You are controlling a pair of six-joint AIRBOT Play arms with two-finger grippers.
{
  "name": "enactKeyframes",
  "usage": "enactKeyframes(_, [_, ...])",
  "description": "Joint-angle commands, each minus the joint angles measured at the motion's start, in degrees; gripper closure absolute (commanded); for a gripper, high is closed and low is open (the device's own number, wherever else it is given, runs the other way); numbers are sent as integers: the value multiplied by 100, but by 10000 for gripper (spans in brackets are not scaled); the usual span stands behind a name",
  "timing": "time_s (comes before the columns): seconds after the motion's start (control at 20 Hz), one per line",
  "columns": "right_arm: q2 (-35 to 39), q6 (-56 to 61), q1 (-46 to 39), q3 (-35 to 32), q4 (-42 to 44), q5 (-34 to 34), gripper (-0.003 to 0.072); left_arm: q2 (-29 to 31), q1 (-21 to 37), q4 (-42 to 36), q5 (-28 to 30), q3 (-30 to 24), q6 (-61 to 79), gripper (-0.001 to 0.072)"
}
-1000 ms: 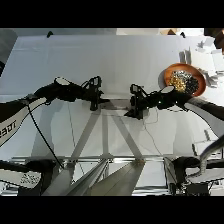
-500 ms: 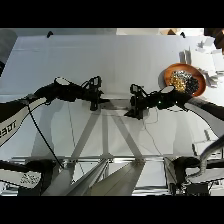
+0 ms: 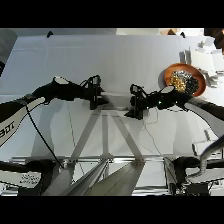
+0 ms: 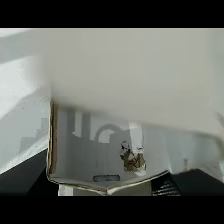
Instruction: Fold the box and place the chain.
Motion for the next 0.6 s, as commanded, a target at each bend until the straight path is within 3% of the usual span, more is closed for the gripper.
enactKeyframes(0.0, [2, 7, 7, -2, 15, -15, 227, 260, 227, 173, -330, 4, -297, 342])
enactKeyframes(0.25, [2, 7, 7, -2, 15, -15, 227, 988, 892, 1447, -1034, 4, -1403, 361])
enactKeyframes(0.3, [2, 7, 7, -2, 15, -15, 227, 1123, 935, 1639, -1139, 4, -1773, 505])
enactKeyframes(0.35, [2, 7, 7, -2, 17, -4, 227, 1250, 938, 1840, -1353, 4, -2052, 695])
enactKeyframes(0.45, [2, 7, 7, -2, 15, 0, 227, 1329, 822, 1873, -1899, 4, -2048, 703])
enactKeyframes(0.55, [2, 7, 7, -2, 15, 33, 227, 1318, 575, 1668, -2052, 4, -2048, 703])
